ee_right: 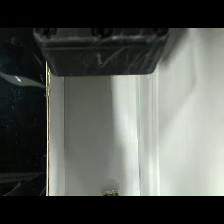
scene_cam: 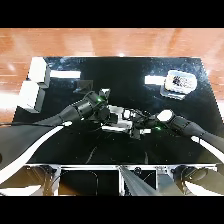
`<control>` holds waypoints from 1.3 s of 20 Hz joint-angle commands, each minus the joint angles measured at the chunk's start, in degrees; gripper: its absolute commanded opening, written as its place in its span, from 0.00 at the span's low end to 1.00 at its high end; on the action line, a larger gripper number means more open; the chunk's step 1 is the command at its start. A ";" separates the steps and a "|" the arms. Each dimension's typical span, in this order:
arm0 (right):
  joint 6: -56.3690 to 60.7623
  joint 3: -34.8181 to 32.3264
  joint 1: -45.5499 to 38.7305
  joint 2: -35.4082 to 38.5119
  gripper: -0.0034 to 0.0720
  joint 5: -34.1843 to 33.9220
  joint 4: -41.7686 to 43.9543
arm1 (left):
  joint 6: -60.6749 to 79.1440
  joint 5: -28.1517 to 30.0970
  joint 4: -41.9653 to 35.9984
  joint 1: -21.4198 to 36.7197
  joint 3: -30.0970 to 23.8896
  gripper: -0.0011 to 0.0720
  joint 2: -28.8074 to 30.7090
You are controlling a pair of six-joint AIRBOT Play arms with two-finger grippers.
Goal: Fold the box and place the chain.
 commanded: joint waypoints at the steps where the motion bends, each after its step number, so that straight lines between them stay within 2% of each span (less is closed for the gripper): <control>1: -0.04 0.04 0.04 -0.04 0.77 -0.07 -0.04 | 0.15 1.46 0.52 0.04 0.52 0.55 0.00; 6: -0.04 0.04 0.04 -0.04 0.77 -0.07 -0.04 | 0.15 1.29 1.01 0.07 0.55 0.54 -0.04; 7: -0.04 0.04 0.02 -0.04 0.77 -0.04 -0.04 | 0.17 1.29 1.01 0.13 0.55 0.51 -0.13; 9: -0.04 0.04 0.04 -0.04 0.77 -0.07 -0.04 | 0.17 1.31 0.90 0.46 0.52 0.32 -0.37; 11: -0.04 0.04 0.04 -0.04 0.77 -0.04 -0.07 | 0.17 1.33 0.72 0.52 0.52 0.23 -0.42; 12: -0.04 0.04 0.02 -0.04 0.77 -0.04 -0.04 | 0.20 1.38 0.72 0.52 0.52 0.09 -0.42; 13: -0.04 0.04 0.02 -0.04 0.77 -0.04 -0.04 | 0.28 1.51 0.72 0.52 0.52 0.04 -0.42; 16: 0.15 0.04 0.02 -0.04 0.80 -0.04 0.15 | 0.26 2.43 0.76 0.52 0.52 0.04 -0.39; 17: 0.31 0.04 0.02 0.00 0.85 0.20 0.11 | 0.26 3.72 0.81 0.59 0.55 0.04 -0.35; 18: 0.31 0.07 -0.02 0.17 0.96 1.07 -0.11 | 0.26 5.81 1.03 0.79 0.52 0.04 -0.31; 20: 0.35 0.07 -0.15 1.53 0.96 2.19 -0.35 | 0.15 8.85 3.65 0.92 0.52 0.04 -0.04; 22: 0.90 0.09 -0.15 3.43 0.96 3.43 -0.39 | 0.13 8.72 4.20 1.36 0.52 0.05 0.55; 26: 6.16 0.11 -0.85 6.49 0.96 6.45 -7.02 | 0.17 8.94 4.42 3.87 0.39 0.05 2.19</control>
